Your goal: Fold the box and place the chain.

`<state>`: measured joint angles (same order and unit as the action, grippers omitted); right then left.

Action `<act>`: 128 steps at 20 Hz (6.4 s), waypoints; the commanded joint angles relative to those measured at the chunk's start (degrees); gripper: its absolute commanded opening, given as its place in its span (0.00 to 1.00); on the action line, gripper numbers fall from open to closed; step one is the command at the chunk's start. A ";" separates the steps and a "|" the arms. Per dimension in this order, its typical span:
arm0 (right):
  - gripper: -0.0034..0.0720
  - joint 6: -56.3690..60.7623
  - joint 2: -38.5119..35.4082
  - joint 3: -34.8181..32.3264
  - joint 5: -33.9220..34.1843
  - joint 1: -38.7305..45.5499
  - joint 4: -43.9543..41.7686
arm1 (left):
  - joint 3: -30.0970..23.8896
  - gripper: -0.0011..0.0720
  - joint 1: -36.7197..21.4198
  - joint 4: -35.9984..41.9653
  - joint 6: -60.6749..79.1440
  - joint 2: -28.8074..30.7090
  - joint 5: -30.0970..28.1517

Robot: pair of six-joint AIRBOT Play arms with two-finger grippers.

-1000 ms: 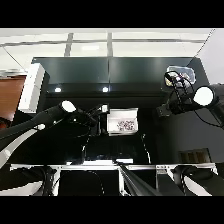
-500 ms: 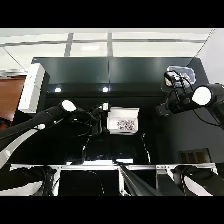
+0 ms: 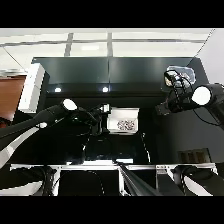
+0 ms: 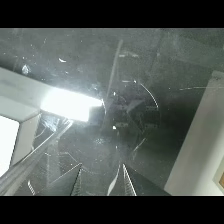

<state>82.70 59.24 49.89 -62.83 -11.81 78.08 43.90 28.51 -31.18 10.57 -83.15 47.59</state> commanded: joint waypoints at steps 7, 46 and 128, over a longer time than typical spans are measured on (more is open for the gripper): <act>0.45 0.04 0.02 -0.04 3.21 0.00 -0.28 | 0.13 0.64 0.02 -0.04 1.25 -0.28 0.42; 0.79 -62.60 12.04 1.73 1.25 -10.45 -26.38 | 0.13 0.62 0.02 -0.07 1.25 -0.28 0.37; 0.61 -59.93 11.52 -1.03 1.60 -11.56 -28.33 | 0.13 0.62 0.02 -0.09 1.25 -0.28 0.39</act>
<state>22.11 71.16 48.84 -60.55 -23.42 49.52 44.01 28.51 -31.29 11.88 -83.40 48.12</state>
